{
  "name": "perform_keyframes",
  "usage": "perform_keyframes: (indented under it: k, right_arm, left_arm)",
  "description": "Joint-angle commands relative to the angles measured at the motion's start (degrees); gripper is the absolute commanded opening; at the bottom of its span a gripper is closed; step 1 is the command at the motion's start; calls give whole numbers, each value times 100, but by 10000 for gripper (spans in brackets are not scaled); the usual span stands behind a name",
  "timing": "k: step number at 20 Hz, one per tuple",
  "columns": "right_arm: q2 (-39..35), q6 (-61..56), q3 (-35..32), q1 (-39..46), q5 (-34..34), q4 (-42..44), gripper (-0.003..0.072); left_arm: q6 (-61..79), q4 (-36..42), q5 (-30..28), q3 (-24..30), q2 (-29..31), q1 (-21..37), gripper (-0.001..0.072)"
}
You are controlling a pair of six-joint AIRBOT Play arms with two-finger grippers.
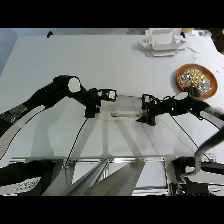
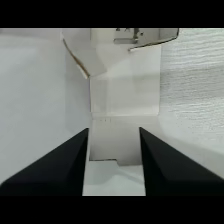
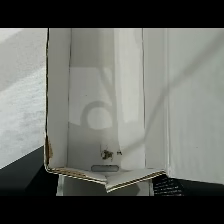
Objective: Fold the box and place the chain.
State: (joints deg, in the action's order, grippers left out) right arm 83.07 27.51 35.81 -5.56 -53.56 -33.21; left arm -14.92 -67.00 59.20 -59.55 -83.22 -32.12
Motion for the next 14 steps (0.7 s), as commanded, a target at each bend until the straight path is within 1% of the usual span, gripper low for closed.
perform_keyframes:
  k: [1,3,5,9,13,14]
  right_arm:
    - [2,0,2,2,-2,2,404]
    - [2,-2,2,4,-2,2,404]
    - [2,0,2,4,-2,2,404]
    - [2,-2,2,4,-2,2,404]
    - [2,-2,2,4,-2,2,404]
    - [2,-2,2,4,-2,2,404]
  left_arm:
    - [616,90,-348,13,-9,-166,418]
    - [612,190,-638,13,-17,-256,418]
    - [612,199,-765,13,-31,-291,414]
    - [588,258,-778,13,-168,-306,413]
    - [592,367,-767,13,-304,-439,409]
    - [595,422,-752,13,-315,-468,375]
